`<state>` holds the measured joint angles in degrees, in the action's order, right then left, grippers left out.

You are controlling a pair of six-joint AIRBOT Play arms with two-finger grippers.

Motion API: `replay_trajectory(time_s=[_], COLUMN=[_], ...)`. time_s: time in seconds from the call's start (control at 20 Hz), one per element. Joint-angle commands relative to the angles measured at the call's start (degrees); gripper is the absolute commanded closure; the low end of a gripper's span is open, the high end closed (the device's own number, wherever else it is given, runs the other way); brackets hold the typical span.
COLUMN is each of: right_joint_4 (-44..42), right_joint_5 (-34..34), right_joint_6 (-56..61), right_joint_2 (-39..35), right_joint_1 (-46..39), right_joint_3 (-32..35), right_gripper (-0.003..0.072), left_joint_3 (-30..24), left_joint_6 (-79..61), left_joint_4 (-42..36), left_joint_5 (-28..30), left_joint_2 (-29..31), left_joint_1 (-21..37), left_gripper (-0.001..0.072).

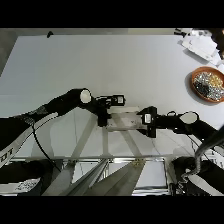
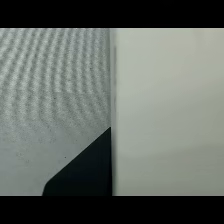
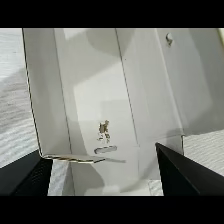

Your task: Fold the box and place the chain.

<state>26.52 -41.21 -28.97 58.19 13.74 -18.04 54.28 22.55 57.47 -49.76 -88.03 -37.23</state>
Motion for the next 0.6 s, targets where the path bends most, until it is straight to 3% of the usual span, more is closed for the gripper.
replay_trajectory(time_s=[0.0, 0.55], right_joint_4=[0.6, 0.6], right_joint_5=[-3.1, -0.3], right_joint_6=[-2.5, -3.0], right_joint_2=[0.0, -4.4], right_joint_1=[-0.9, -1.0], right_joint_3=[-0.2, -0.2], right_gripper=[-0.0007, 0.0034], left_joint_3=[0.0, 0.0], left_joint_6=[0.0, 0.0], left_joint_4=[0.0, 0.0], left_joint_5=[0.0, 0.0], left_joint_2=[0.0, 0.0], left_joint_1=[0.0, 0.0], left_gripper=[0.0698, 0.0698])
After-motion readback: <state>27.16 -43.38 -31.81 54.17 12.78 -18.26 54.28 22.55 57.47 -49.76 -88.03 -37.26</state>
